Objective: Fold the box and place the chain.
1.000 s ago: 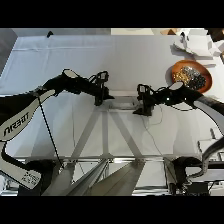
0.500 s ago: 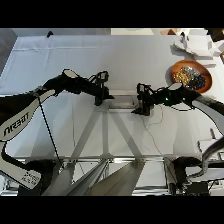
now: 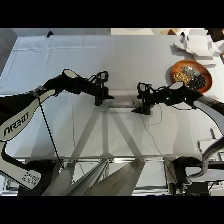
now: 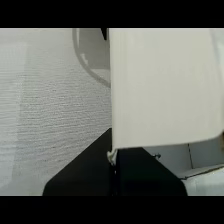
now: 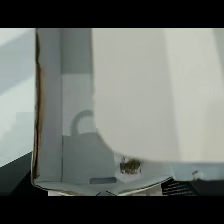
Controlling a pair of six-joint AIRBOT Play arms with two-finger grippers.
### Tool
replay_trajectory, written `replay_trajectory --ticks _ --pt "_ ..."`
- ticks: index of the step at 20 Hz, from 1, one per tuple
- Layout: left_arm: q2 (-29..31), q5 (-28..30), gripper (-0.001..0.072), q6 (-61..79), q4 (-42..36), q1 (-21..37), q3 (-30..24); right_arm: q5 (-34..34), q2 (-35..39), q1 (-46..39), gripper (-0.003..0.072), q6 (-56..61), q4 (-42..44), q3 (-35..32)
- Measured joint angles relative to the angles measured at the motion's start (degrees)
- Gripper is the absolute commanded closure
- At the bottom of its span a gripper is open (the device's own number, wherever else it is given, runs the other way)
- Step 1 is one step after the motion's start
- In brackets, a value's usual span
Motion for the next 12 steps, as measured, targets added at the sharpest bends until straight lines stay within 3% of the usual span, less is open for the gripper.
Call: replay_trajectory --ticks 3,5,12 --pt "0.0 0.0 0.0702 0.0 0.0 0.0 0.0 1.4 0.0 0.0 0.0 0.0 0.0 0.0" --pt "0.0 0.0 0.0702 0.0 0.0 0.0 0.0 1.9 0.0 0.0 0.005 0.0 -0.2 0.0" --pt "0.0 -0.1 0.0702 0.0 0.0 0.0 0.0 2.1 -0.5 0.0 0.0049 0.0 -2.7 0.0"
